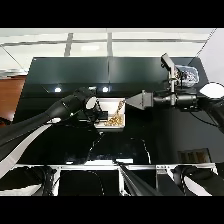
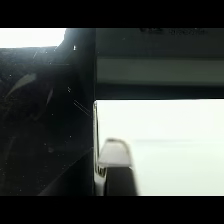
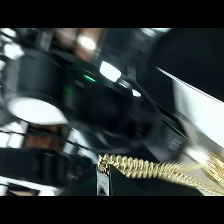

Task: Fold the box and place the chain.

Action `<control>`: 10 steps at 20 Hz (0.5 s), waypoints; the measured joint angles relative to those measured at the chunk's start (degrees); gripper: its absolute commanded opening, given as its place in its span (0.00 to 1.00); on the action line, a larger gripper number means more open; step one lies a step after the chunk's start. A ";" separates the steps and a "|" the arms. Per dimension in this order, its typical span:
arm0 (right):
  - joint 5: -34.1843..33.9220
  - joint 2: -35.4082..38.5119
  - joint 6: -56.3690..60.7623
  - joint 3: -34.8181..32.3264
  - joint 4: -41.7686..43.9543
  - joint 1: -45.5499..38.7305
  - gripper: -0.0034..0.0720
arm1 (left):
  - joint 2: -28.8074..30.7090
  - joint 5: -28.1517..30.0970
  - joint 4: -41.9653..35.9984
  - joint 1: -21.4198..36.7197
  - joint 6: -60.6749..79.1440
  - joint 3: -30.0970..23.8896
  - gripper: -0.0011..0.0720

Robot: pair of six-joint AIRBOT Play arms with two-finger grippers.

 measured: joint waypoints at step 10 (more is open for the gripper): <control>-11.43 -2.97 4.04 0.24 -5.42 8.07 0.37 | 0.00 -0.02 -0.02 0.00 0.00 0.00 0.05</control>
